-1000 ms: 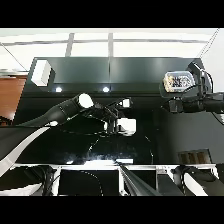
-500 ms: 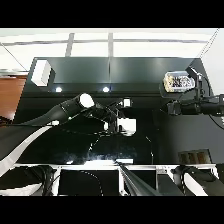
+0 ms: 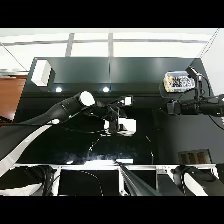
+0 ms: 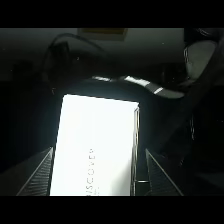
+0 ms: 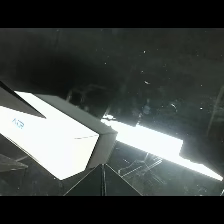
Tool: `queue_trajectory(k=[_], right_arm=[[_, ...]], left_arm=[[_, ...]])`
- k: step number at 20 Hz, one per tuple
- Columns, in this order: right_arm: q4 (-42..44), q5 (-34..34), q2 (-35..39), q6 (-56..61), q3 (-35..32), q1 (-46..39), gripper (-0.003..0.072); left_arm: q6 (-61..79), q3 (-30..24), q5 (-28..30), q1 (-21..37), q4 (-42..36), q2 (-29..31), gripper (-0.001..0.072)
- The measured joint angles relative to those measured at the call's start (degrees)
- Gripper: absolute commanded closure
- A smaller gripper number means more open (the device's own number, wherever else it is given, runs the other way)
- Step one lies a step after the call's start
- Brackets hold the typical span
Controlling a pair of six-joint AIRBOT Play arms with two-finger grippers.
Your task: Fold the box and place the chain.
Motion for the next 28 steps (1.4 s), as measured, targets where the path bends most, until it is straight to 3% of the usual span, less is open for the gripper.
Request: queue_trajectory(k=[16,22,23,25,28], right_arm=[[0.0,-0.3,0.0,-0.3,0.0,0.0,0.068],[0.0,-0.6,0.0,-0.3,0.0,0.0,0.068],[0.0,-0.7,0.0,-0.3,0.0,0.0,0.0681],[0.0,-0.7,0.0,-0.3,0.0,0.0,0.068],[0.0,-0.8,0.0,-0.3,0.0,0.0,0.068]], left_arm=[[-3.3,0.3,-1.1,-0.5,5.6,-1.4,-0.0001],[-2.8,0.2,1.2,-2.8,11.6,-2.9,0.0],[-2.8,0.2,1.5,-3.1,12.7,-3.4,0.0031],[-3.7,0.2,2.7,-3.5,13.7,-4.0,0.0322],[-6.4,0.2,3.0,-3.5,14.9,-3.8,0.0369]])
